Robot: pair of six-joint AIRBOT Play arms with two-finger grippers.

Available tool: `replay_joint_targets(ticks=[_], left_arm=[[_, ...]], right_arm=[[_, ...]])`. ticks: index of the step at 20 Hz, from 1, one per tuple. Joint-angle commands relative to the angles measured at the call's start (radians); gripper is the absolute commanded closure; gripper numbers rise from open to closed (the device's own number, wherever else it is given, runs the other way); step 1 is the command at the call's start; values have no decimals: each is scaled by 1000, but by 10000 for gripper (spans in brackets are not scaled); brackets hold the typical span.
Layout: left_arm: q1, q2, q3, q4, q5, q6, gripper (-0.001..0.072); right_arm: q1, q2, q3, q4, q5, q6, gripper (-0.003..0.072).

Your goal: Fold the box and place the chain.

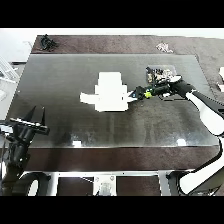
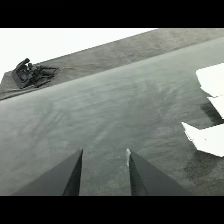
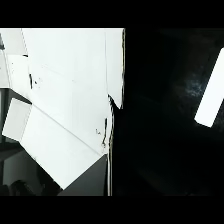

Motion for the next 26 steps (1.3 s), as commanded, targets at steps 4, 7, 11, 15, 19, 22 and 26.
replay_joint_targets(ticks=[4,7,11,15,19,22,26], left_arm=[[-1,-1,1,-101,-15,-2,376],[0,-21,32,-115,-4,-50,376],[-1,-246,174,-115,-34,-55,374],[-1,-660,416,-114,-203,-80,327],[-1,-1099,722,-63,-420,-211,326],[0,-1416,994,250,-581,-587,327],[-1,-1617,1191,430,-875,-769,327]], right_arm=[[0,-1,0,0,2,-2,678],[0,-1,0,0,2,-2,678],[0,-1,0,0,2,-2,678],[0,-1,0,0,2,-2,678],[0,-1,0,0,2,-2,678],[0,-1,0,0,2,-1,678],[0,-1,0,0,2,-1,677]])
